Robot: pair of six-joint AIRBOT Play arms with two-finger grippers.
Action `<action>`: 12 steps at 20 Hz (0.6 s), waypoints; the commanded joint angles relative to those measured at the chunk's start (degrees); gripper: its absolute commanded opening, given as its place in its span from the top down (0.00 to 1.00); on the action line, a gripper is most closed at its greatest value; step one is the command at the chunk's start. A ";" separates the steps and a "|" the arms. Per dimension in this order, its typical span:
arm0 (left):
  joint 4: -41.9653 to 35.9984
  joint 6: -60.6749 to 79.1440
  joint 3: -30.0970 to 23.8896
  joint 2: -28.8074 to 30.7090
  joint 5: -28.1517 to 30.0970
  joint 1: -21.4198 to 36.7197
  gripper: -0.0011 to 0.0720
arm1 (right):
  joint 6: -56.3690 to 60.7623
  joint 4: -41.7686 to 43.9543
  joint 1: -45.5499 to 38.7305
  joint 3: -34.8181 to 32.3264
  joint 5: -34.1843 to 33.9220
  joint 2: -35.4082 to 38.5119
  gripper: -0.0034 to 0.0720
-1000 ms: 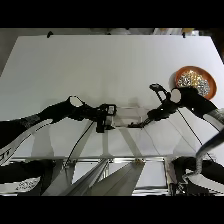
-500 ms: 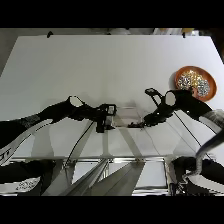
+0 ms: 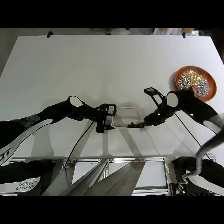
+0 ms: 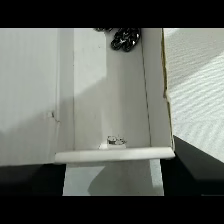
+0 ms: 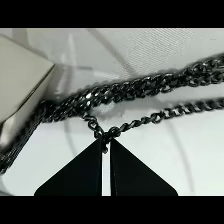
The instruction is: Fold the box and place the chain.
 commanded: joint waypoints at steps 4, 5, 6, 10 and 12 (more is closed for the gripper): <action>0.02 0.02 -0.02 0.02 0.02 0.04 0.61 | -2.43 8.44 0.07 0.07 3.74 19.82 0.94; 0.02 0.02 -0.02 0.02 0.02 0.04 0.61 | -2.58 11.56 0.07 0.07 2.93 22.32 0.94; 0.00 0.02 -0.02 0.02 0.04 0.04 0.61 | -2.62 14.64 0.11 0.07 1.53 24.35 0.94; 0.02 0.02 -0.02 0.02 0.02 0.04 0.61 | -2.56 19.45 5.01 0.07 -7.06 26.53 0.94; 0.02 0.02 -0.02 0.02 0.02 0.04 0.61 | -2.54 19.87 9.18 0.07 -12.13 25.66 0.94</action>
